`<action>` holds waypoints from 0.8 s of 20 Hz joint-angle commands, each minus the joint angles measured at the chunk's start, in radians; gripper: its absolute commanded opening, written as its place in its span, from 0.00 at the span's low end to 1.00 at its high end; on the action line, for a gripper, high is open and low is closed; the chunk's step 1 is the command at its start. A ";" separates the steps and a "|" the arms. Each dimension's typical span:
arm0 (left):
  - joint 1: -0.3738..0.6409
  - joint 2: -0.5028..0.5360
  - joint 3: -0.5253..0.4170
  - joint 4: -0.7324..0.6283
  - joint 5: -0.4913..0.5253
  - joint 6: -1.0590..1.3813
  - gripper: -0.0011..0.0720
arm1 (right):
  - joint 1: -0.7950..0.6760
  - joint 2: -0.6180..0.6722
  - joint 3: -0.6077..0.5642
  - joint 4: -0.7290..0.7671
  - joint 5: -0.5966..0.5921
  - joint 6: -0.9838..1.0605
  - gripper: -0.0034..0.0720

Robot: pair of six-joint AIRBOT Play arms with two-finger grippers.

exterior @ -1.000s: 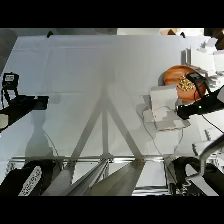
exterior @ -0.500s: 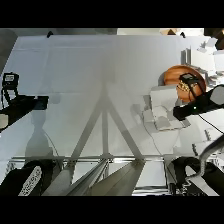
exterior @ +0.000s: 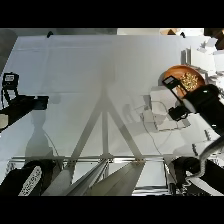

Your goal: Fold the box and place the chain.

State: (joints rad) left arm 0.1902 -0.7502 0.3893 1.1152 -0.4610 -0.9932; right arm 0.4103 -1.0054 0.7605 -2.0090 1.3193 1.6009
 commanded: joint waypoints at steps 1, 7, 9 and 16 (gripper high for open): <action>0.000 0.000 0.001 0.000 0.000 0.000 0.89 | 0.080 -0.102 -0.001 -0.054 0.030 0.144 0.96; 0.000 0.000 0.001 0.000 0.000 0.000 0.89 | 0.089 -0.175 -0.001 -0.170 0.035 0.288 0.94; 0.000 0.000 0.001 0.000 0.000 0.000 0.89 | 0.089 -0.208 -0.002 -0.189 0.055 0.288 0.93; 0.000 0.000 0.001 0.000 0.000 0.000 0.89 | 0.089 -0.238 -0.003 -0.208 0.055 0.339 0.90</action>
State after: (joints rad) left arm 0.1902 -0.7502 0.3893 1.1152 -0.4610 -0.9928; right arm 0.4984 -1.2335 0.7582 -2.2040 1.3689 1.9179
